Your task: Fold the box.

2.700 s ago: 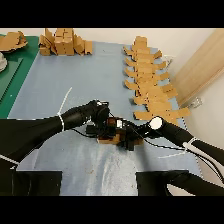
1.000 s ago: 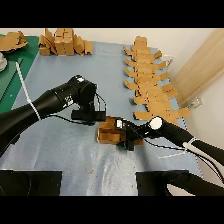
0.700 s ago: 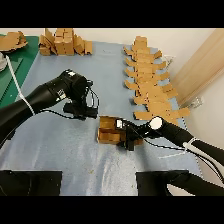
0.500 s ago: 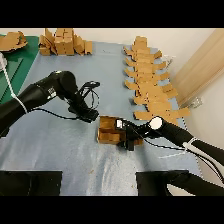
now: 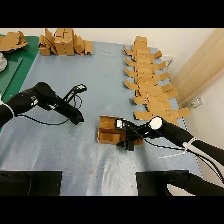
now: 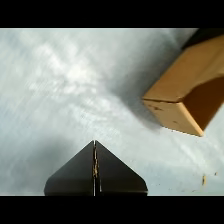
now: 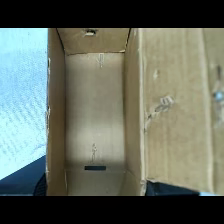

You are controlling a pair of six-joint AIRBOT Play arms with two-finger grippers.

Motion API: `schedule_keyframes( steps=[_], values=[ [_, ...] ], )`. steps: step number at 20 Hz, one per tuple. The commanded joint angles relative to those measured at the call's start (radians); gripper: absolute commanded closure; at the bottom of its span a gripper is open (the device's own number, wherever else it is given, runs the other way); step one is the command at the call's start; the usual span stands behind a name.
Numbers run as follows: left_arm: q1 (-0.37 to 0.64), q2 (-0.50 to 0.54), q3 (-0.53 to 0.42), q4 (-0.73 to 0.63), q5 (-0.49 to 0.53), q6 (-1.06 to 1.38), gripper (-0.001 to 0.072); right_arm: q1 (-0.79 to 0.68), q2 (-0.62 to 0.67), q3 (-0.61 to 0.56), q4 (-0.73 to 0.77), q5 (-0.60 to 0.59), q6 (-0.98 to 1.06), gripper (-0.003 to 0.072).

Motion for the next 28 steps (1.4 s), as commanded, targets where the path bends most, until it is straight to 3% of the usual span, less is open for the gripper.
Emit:
schedule_keyframes(
  steps=[1, 5, 7, 8, 9, 10, 13, 19, 28],
  values=[
    [-0.072, 0.001, 0.011, -0.101, -0.003, 0.398, 0.07, 0.0, 0.001, 0.0, 0.0, 0.0, 0.0, 0.0188],
    [-0.164, 0.043, -0.083, 0.097, -0.011, 0.499, 0.0702, 0.0, 0.001, 0.0, 0.0, 0.0, 0.0, 0.0188],
    [-0.167, 0.085, -0.161, 0.1, 0.051, 0.582, 0.0699, 0.0, 0.001, 0.0, 0.0, 0.0, 0.0, 0.0189],
    [-0.167, 0.09, -0.182, 0.071, 0.071, 0.601, 0.0647, 0.0, 0.001, 0.0, 0.0, 0.0, 0.0, 0.0189],
    [-0.168, 0.087, -0.191, 0.016, 0.07, 0.605, 0.0163, 0.0, 0.001, 0.0, 0.0, 0.0, 0.0, 0.0189],
    [-0.171, 0.081, -0.192, -0.045, 0.077, 0.604, -0.0011, 0.0, 0.001, 0.0, 0.0, 0.0, 0.0, 0.0188],
    [-0.193, 0.077, -0.192, -0.109, 0.115, 0.605, -0.0011, 0.0, 0.001, 0.0, 0.0, 0.0, 0.0, 0.0189],
    [-0.309, 0.043, -0.191, -0.143, 0.287, 0.602, -0.0011, 0.0, 0.001, 0.0, 0.0, 0.0, 0.0, 0.0188],
    [-0.372, 0.01, -0.183, -0.161, 0.328, 0.568, -0.0011, 0.0, 0.001, 0.0, 0.0, 0.0, 0.0, 0.0188]
  ],
)
